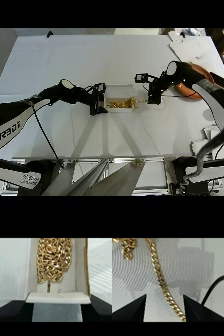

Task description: Fold the box and place the chain.

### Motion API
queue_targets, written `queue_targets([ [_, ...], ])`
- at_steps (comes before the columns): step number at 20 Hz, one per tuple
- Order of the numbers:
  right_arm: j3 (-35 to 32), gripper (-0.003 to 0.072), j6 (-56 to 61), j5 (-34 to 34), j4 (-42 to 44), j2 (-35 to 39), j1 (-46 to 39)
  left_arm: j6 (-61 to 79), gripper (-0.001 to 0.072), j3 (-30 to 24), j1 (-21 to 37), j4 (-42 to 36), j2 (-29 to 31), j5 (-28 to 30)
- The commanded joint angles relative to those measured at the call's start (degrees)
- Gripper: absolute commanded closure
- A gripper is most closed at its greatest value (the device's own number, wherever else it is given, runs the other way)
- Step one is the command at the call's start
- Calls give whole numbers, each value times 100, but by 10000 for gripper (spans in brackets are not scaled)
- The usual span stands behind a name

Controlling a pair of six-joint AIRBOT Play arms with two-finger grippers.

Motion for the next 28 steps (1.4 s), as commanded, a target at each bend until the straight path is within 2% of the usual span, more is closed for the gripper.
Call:
queue_targets([
  [1,-2,220,-15,-186,-42,-136,-4,0,455,0,0,2,-2,0],
  [3,-2,228,109,-282,-42,-210,-4,0,455,0,0,2,-2,0],
  [5,-2,299,348,-396,-42,-299,-4,0,455,0,2,2,-2,0],
  [6,-4,306,348,-400,-44,-328,-4,0,455,0,2,2,-2,0],
  [7,-4,361,348,-400,-44,-339,-4,0,455,0,2,2,-2,0],
  [9,-4,411,350,-380,-46,-339,-4,0,455,0,2,2,-2,0],
  [12,-4,580,511,-210,-249,-337,92,2,455,0,0,2,-2,0],
  [13,-4,580,625,-146,-398,-339,173,0,455,0,2,2,-2,0],
  [15,-2,672,817,15,-608,-337,356,0,455,0,2,2,-2,0],
  [18,2,673,1314,90,-610,-323,629,0,455,0,2,2,-2,0],
  [21,4,675,1864,-125,-619,-114,824,2,455,0,2,2,-2,0],
  [28,4,677,2031,-437,-581,1185,863,2,455,0,0,2,-2,0],
])
